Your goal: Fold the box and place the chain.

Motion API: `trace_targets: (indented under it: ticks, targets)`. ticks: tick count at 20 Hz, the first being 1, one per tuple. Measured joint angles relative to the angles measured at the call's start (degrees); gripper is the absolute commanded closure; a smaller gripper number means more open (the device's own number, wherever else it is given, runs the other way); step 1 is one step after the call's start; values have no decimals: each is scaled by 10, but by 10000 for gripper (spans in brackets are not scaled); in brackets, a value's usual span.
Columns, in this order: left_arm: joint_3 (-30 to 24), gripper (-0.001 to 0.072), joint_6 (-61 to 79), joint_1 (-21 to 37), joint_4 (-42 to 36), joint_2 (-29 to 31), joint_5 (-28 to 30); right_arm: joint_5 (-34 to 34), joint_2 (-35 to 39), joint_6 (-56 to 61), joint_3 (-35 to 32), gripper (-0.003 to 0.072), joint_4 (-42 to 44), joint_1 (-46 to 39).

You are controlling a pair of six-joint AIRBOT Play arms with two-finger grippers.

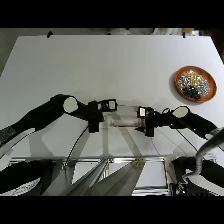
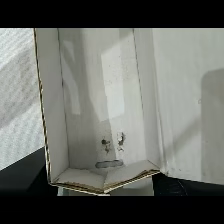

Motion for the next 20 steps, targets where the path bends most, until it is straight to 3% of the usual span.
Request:
trace_targets:
  ticks: [3, 5, 17, 20]
  targets:
    - [0, 481, 26, 14, 2, -3, 0, 0, 0, 0, 0, 359, 0, 0]
    - [0, 429, 65, 17, 2, -10, 3, 0, 0, 0, 0, 359, 0, 0]
    - [0, 441, 182, -7, -30, -44, 80, 0, 0, 0, 0, 359, 0, 0]
    - [0, 576, 185, -21, -44, -47, 73, 0, 0, 0, 0, 359, 0, 0]
